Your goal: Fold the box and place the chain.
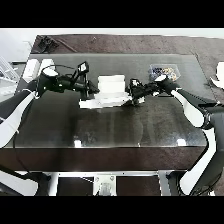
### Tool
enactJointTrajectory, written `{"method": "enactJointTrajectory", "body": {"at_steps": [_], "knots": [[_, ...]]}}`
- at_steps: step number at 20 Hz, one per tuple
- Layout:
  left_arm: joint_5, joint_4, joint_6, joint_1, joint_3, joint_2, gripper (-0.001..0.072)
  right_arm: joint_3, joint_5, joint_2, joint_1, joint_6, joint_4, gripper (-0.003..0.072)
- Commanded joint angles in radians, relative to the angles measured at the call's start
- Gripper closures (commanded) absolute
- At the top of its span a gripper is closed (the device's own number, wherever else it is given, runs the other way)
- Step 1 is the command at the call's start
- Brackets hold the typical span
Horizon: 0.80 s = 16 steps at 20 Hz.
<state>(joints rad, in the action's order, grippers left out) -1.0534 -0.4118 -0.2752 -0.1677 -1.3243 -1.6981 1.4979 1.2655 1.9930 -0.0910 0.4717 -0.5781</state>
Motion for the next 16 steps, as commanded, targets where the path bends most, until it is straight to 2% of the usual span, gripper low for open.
{"method": "enactJointTrajectory", "body": {"at_steps": [1,3,4,8,9,10,11,13,14,16], "knots": [[0.079,0.065,-0.059,0.0,0.087,0.038,0.0696,0.001,0.0,-0.001,0.0,0.0,0.0,0.0122],[0.172,0.134,-0.127,0.0,0.184,0.113,0.0696,0.001,0.0,-0.001,0.0,0.0,0.001,0.0123],[0.186,0.143,-0.146,0.001,0.222,0.146,0.0696,0.001,0.0,-0.001,0.0,0.0,0.0,0.0123],[0.174,0.077,-0.108,0.001,0.278,0.162,0.0689,0.001,0.0,-0.001,0.0,0.0,0.0,0.0123],[0.17,0.05,-0.086,0.001,0.286,0.162,0.0579,0.001,0.0,-0.001,0.0,0.0,0.0,0.0122],[0.179,0.029,-0.049,0.001,0.289,0.16,0.0217,0.001,0.0,-0.001,0.0,0.0,0.0,0.0122],[0.206,0.011,-0.022,0.001,0.288,0.16,0.0106,0.001,0.0,-0.001,0.0,0.0,0.0,0.0123],[0.245,-0.008,-0.016,0.0,0.288,0.16,0.009,0.001,0.0,-0.001,0.0,0.0,0.0,0.0123],[0.268,-0.018,0.001,0.0,0.288,0.16,0.0007,0.001,0.0,-0.001,0.0,0.0,0.0,0.0122],[0.306,-0.06,0.026,0.0,0.288,0.159,0.0002,0.001,0.0,-0.001,0.0,0.0,0.001,0.0123]]}}
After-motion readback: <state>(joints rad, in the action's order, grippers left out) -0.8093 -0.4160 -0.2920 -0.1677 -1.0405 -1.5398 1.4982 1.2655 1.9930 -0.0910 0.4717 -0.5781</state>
